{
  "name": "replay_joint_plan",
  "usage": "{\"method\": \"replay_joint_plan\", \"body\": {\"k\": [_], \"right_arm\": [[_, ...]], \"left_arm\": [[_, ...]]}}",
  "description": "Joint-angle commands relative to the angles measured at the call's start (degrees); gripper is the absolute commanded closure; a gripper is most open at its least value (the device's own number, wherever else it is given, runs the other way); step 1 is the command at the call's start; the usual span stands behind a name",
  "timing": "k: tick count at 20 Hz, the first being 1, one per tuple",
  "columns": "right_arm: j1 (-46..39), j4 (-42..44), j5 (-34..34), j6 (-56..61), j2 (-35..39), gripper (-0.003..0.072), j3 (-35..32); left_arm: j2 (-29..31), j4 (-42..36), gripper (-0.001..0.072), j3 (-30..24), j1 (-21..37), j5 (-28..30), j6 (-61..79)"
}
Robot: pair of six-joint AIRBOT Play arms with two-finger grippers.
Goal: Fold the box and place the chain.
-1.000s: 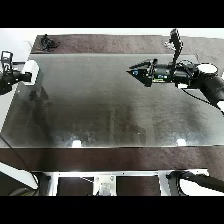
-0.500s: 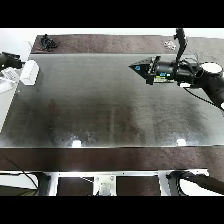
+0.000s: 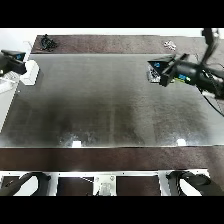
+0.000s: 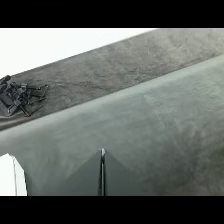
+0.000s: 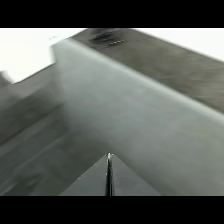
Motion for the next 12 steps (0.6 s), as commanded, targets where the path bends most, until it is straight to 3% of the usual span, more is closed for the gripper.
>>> {"method": "replay_joint_plan", "body": {"k": [1,4,8,12], "right_arm": [[0.00,-3.28,-13.64,2.97,11.82,0.0679,-11.96],[-0.02,-3.30,-21.44,2.78,21.16,0.0679,-23.74],[-0.02,-3.30,-25.73,2.38,31.01,0.0679,-38.38],[0.02,-3.28,-25.70,2.36,36.79,0.0679,-47.98]], "left_arm": [[11.45,-5.16,0.0695,-13.81,-5.70,9.25,6.75],[17.66,-11.85,0.0695,-26.08,-12.39,19.69,11.32],[18.69,-16.20,0.0695,-37.59,-17.64,21.24,16.06],[18.67,-28.02,0.0695,-43.47,-17.99,18.38,27.89]]}}
